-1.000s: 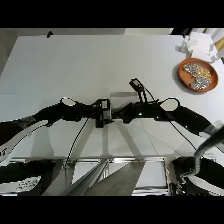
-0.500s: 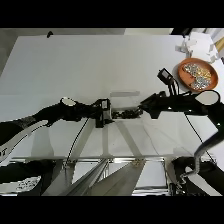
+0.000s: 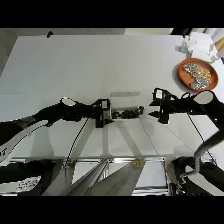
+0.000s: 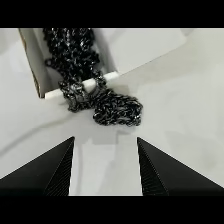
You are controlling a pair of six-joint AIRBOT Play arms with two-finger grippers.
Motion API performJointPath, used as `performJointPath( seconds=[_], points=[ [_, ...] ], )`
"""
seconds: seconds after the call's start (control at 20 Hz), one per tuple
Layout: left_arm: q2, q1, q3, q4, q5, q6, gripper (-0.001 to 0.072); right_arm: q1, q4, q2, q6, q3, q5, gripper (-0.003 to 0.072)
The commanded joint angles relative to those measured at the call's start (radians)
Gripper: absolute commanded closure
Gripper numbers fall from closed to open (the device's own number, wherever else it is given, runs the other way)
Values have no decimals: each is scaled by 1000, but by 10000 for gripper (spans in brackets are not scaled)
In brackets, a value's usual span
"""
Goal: Fold the box and place the chain.
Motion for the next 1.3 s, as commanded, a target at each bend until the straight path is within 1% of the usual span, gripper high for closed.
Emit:
performJointPath(
  seconds=[0.0,0.1,0.2,0.4,0.45,0.5,0.65,0.7,0.75,0.8,0.85,0.9,1.0,1.2,1.25],
  points=[
    [0,0,0,0,0,0,698,32,-3,-67,-177,-1,-34,244],
    [0,0,0,0,0,0,698,54,-1,-103,-229,-1,-66,244],
    [0,0,0,0,0,0,698,68,13,-145,-236,-1,-94,244],
    [0,0,0,0,0,0,698,79,130,-200,-252,-1,-160,246],
    [0,0,0,0,0,0,698,79,145,-213,-252,-1,-172,253],
    [0,0,0,0,0,0,698,79,148,-223,-251,-1,-189,280],
    [0,0,0,0,0,0,698,79,148,-228,-247,-1,-217,286],
    [0,0,0,0,0,0,698,79,147,-228,-246,-1,-217,300],
    [0,0,0,0,0,0,698,79,147,-228,-243,-1,-212,365],
    [0,0,0,0,0,0,698,79,147,-228,-243,-1,-206,399],
    [0,0,0,0,0,0,698,79,148,-228,-243,-1,-192,399],
    [0,0,0,0,0,0,698,79,148,-228,-244,-1,-167,418],
    [0,0,0,0,0,0,698,79,147,-228,-244,-1,-131,510],
    [0,0,0,0,0,0,698,79,147,-228,-215,-1,-122,522],
    [0,0,0,0,0,0,698,79,146,-228,-207,-1,-119,535]
  ],
)
